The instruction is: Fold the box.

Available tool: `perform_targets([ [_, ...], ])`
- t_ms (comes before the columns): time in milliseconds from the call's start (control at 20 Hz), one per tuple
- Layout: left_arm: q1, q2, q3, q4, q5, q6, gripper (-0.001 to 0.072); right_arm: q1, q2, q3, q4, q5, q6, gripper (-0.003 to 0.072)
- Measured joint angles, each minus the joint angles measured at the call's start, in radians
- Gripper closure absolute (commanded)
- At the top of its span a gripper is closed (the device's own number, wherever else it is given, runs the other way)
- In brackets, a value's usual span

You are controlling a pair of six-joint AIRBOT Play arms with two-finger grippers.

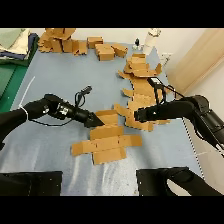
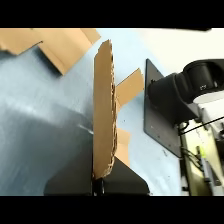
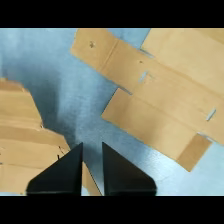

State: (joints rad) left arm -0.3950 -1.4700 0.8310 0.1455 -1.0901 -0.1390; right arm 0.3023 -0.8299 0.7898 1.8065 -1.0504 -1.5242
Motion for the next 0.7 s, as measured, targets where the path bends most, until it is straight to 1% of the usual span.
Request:
perform_targets([
  [150,-0.066,0.063,0.0,-0.005,0.072,0.078,0.0697,-0.001,-0.015,0.009,0.015,0.005,0.034,0.0646],
  [350,-0.14,0.16,-0.011,0.001,0.195,0.178,0.0697,0.005,-0.051,0.013,0.032,0.024,0.051,0.0646],
  [500,-0.177,0.194,-0.059,0.007,0.273,0.229,0.0697,0.008,-0.082,0.013,0.049,0.047,0.058,0.0646],
  [700,-0.197,0.209,-0.124,0.008,0.319,0.271,0.0697,0.01,-0.103,0.013,0.075,0.105,0.059,0.0646],
])
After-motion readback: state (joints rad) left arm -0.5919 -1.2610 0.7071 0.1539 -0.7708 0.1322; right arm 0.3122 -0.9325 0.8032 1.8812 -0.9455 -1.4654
